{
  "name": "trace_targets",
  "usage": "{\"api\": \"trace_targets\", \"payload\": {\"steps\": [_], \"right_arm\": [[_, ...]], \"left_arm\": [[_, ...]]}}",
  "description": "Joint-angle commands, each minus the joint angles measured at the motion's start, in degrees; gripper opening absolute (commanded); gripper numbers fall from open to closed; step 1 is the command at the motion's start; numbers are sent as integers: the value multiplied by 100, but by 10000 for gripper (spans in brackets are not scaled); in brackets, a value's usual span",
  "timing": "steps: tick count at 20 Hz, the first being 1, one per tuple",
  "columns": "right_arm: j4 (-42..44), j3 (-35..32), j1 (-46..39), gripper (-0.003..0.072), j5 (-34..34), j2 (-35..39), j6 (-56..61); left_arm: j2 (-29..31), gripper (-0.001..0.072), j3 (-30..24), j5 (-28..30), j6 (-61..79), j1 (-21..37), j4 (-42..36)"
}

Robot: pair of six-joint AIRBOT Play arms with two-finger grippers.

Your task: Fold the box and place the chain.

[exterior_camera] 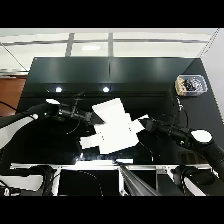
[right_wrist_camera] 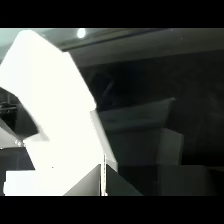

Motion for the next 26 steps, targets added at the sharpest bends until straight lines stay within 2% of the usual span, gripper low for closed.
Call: {"api": "trace_targets", "payload": {"steps": [1, 4, 6, 12, 15, 19, 20, 21, 22, 26], "right_arm": [[2, -4, 2, 19, -2, 2, 2], [2, -4, 2, 19, -2, 2, 4], [2, -4, 2, 19, -2, 2, 4], [-2, -4, 2, 19, -2, 2, -2], [-2, -4, 2, 19, 0, 2, -2], [-70, -4, 2, 27, 31, 2, -7], [-214, 9, 0, 231, 46, 2, -7], [-466, 52, 0, 512, 46, 2, -4], [-909, 166, -9, 566, 44, 2, -7], [-3567, 1132, -459, 565, 398, 2, -2]], "left_arm": [[-87, 488, 214, -352, 258, 0, 527], [-87, 476, 216, -452, 675, -63, 527], [-87, 310, 216, -485, 863, -83, 542], [-87, 284, 216, -516, 1016, -293, 527], [-87, 28, 216, -518, 1069, -251, 608], [-85, 29, 216, -509, 1075, -181, 695], [-85, 28, 216, -496, 1108, -184, 695], [-83, 27, 216, -501, 1158, -184, 697], [-83, 27, 216, -501, 1156, -184, 697], [-76, 27, 223, -538, 848, -127, 708]]}}
